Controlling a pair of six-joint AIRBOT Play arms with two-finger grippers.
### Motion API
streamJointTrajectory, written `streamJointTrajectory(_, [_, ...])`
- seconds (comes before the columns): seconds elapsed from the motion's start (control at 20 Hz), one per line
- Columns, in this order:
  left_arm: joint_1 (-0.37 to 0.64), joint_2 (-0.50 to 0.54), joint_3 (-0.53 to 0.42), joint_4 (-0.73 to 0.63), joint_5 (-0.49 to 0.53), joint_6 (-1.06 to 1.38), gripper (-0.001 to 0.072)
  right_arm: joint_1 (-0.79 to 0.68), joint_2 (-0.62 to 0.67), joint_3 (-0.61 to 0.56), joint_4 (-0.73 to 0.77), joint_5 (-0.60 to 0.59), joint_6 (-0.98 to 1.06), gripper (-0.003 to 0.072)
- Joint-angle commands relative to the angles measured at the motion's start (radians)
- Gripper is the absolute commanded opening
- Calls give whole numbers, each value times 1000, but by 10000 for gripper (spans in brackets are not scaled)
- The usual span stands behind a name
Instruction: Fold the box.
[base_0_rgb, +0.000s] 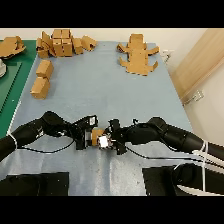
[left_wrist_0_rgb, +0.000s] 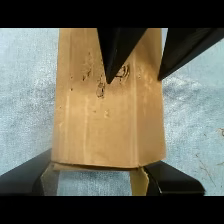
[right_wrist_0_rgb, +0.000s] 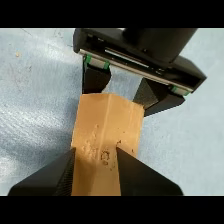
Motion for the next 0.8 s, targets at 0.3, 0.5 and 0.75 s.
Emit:
streamJointTrajectory(0.3, [1, 0, 0, 0, 0, 0, 519, 18, -34, 0, -43, 60, -3, 421])
streamJointTrajectory(0.5, [1, 0, 0, 0, 1, 0, 519, 20, -32, 1, -46, 62, -2, 296])
streamJointTrajectory(0.75, [1, 0, 0, 0, 0, 0, 519, 21, 4, 1, -50, 59, 1, 230])
